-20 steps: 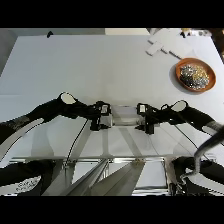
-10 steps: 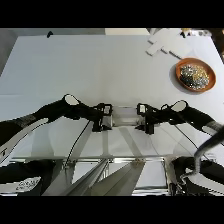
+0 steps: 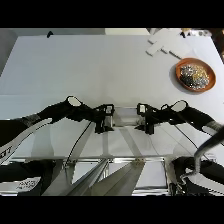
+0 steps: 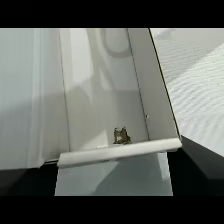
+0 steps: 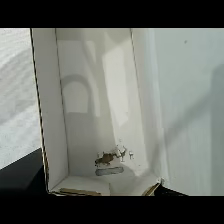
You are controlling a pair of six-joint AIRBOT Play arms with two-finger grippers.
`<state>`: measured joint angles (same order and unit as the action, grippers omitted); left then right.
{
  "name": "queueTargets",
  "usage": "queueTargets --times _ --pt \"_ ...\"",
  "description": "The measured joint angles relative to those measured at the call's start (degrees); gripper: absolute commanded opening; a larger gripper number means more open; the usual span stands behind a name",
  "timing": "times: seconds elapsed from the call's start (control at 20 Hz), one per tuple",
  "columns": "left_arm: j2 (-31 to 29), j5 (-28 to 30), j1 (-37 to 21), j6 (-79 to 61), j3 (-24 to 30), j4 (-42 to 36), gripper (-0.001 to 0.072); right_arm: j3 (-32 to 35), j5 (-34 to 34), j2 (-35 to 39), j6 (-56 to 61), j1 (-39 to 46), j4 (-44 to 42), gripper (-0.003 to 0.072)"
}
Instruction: Fold the box and place the chain.
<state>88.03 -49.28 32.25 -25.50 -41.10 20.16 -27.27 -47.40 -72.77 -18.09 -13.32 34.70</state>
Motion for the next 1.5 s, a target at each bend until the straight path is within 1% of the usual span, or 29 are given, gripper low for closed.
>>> queueTargets --times 0.1,0.15,0.2,0.25,0.3,0.55,1.2,1.25,1.3,1.5 --pt "0.0 0.3 0.3 0.5 0.0 -0.2 0.0474 0.0 0.0 0.0 0.0 0.0 0.0 0.0223" --pt "0.0 0.8 0.6 0.8 0.0 -0.2 0.0377 0.0 0.0 0.0 0.0 0.0 0.0 0.0223" --pt "0.0 1.4 0.9 1.1 0.0 -0.2 0.0214 0.0 0.0 0.0 0.0 0.0 0.0 0.0223" --pt "0.0 2.1 1.2 1.5 0.0 -0.2 0.0076 0.0 0.0 0.0 0.0 0.0 0.0 0.0223" --pt "0.0 2.8 1.5 1.9 0.0 -0.2 0.0006 0.0 0.0 0.0 0.0 0.0 0.0 0.0223" --pt "0.0 4.9 2.3 3.1 0.0 0.2 0.0009 0.0 0.0 0.0 0.0 0.0 0.0 0.0223" --pt "0.0 6.0 2.4 3.5 0.0 0.3 0.0009 0.0 0.1 0.0 0.0 0.0 0.0 0.0222" --pt "0.0 6.1 2.4 3.5 0.0 0.3 0.0009 0.0 0.1 0.0 0.0 0.0 0.0 0.0215" --pt "0.0 6.1 2.4 3.5 0.0 0.3 0.0009 0.0 0.2 0.0 0.0 0.0 0.0 0.0190" --pt "0.0 6.1 2.5 3.5 0.0 0.3 0.0009 0.0 0.8 0.0 0.0 0.0 0.0 0.0182"
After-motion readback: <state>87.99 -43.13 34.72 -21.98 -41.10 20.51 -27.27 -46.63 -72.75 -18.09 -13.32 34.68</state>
